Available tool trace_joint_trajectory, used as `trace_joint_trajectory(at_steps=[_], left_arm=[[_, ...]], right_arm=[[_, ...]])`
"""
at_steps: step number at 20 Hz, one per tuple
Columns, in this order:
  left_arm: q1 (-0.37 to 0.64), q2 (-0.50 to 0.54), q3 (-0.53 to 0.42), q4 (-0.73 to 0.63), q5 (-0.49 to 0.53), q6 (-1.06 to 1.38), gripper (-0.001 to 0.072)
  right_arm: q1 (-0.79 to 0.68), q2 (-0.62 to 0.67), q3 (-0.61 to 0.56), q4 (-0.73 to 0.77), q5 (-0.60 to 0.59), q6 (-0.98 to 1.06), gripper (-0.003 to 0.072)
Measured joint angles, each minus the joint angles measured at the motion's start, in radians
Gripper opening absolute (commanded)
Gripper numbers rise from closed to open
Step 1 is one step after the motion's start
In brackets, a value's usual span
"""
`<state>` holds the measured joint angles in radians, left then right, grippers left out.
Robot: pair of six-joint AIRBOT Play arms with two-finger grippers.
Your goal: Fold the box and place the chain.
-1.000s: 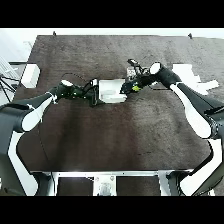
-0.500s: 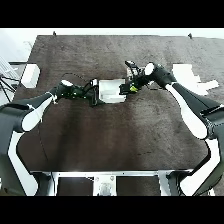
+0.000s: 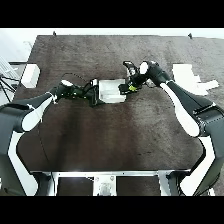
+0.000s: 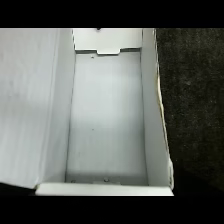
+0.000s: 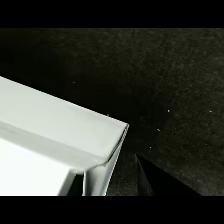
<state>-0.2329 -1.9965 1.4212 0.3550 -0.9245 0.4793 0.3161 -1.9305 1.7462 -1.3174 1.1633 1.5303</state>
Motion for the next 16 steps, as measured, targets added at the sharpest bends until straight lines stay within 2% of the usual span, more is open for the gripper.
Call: trace_joint_trajectory(at_steps=[16], left_arm=[[0.000,0.000,0.000,0.000,0.000,0.000,0.0418]], right_arm=[[0.086,-0.016,0.039,-0.204,0.043,0.167,0.0294]])
